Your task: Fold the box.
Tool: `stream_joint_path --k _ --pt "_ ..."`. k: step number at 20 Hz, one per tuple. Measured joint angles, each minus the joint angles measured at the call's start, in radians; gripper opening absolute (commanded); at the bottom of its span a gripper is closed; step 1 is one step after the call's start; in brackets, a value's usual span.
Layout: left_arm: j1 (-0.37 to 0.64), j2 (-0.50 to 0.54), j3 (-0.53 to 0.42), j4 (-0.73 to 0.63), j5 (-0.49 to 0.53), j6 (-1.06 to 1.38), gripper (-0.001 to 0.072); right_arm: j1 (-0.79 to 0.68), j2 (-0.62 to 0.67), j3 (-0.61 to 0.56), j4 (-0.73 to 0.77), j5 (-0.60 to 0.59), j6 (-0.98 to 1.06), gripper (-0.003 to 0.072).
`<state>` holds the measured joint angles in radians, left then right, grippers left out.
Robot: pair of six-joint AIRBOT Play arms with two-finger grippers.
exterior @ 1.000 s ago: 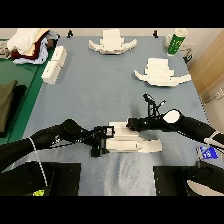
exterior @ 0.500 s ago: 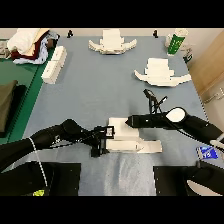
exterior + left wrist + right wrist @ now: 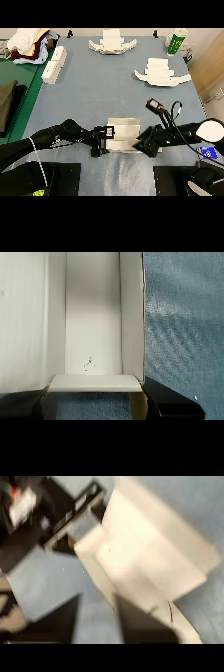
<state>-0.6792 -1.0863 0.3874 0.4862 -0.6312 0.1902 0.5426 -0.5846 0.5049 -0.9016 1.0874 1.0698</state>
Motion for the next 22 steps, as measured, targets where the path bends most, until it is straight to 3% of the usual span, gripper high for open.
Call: stream_joint_path --k 1,2,3,8,14,16,18,20,22 --pt "0.0 0.0 0.0 0.0 0.0 0.0 0.0514 0.006 0.021 -0.018 -0.059 0.029 -0.023 0.0536" --pt "0.0 0.0 0.0 0.0 0.0 0.0 0.0514 0.009 0.036 -0.04 -0.124 0.043 -0.062 0.0607" --pt "0.0 0.0 0.0 0.0 0.0 0.0 0.0514 0.012 0.044 -0.06 -0.182 0.048 -0.108 0.0628" --pt "0.0 0.0 0.0 0.0 0.0 0.0 0.0514 0.033 0.029 -0.146 -0.372 -0.026 -0.29 0.0628" --pt "0.0 0.0 0.0 0.0 0.0 0.0 0.0514 0.043 -0.062 -0.175 -0.313 -0.195 -0.47 0.0614" --pt "0.0 0.0 0.0 0.0 0.0 0.0 0.0514 0.044 -0.088 -0.177 -0.28 -0.235 -0.53 0.0329" --pt "0.0 0.0 0.0 0.0 0.0 0.0 0.0514 0.045 -0.103 -0.175 -0.234 -0.241 -0.567 0.0261" --pt "0.0 0.0 0.0 0.0 0.0 0.0 0.0514 0.048 -0.11 -0.174 -0.188 -0.231 -0.59 0.0143" --pt "0.0 0.0 0.0 0.0 0.0 0.0 0.0514 0.064 -0.116 -0.173 -0.158 -0.232 -0.606 0.0143"
